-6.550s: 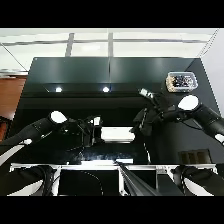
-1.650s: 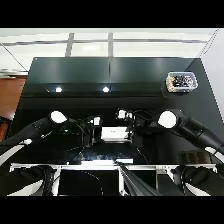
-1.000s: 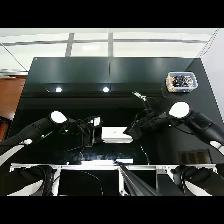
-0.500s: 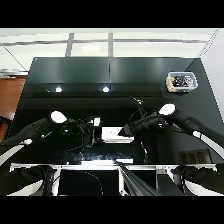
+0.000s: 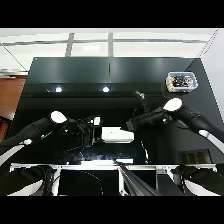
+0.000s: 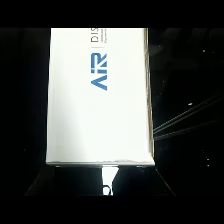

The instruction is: Fold the box and place the chain.

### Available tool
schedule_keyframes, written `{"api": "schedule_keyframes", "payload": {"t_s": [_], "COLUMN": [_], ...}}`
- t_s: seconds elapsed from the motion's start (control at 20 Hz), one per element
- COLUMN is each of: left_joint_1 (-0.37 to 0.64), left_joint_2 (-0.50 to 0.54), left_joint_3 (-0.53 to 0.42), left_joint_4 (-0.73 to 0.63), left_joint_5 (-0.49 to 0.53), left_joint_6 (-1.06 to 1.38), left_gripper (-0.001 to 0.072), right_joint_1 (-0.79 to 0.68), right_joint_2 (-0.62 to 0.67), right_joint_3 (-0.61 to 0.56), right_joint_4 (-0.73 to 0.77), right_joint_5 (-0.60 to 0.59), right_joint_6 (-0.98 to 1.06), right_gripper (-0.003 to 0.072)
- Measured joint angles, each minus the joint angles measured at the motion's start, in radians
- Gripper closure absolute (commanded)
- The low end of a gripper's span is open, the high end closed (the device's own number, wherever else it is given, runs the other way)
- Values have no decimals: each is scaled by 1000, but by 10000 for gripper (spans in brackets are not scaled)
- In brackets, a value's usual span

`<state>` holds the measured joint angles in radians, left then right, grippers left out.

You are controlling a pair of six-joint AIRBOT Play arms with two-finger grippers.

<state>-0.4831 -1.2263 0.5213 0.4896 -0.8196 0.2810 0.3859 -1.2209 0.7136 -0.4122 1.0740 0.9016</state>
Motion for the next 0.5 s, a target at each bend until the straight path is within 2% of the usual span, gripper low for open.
{"api": "schedule_keyframes", "payload": {"t_s": [0.05, 0.35, 0.5], "left_joint_1": [0, 13, -20], "left_joint_2": [10, 158, 186], "left_joint_3": [2, 28, 72], "left_joint_4": [3, 116, 151], "left_joint_5": [0, -3, -4], "left_joint_6": [-6, -179, -267], "left_gripper": [-9, -7, -3], "right_joint_1": [-27, -264, -371], "right_joint_2": [39, 293, 360], "right_joint_3": [21, 90, 97], "right_joint_4": [-10, -95, -148], "right_joint_5": [32, 133, 168], "right_joint_6": [2, 55, 71], "right_gripper": [680, 679, 679]}}
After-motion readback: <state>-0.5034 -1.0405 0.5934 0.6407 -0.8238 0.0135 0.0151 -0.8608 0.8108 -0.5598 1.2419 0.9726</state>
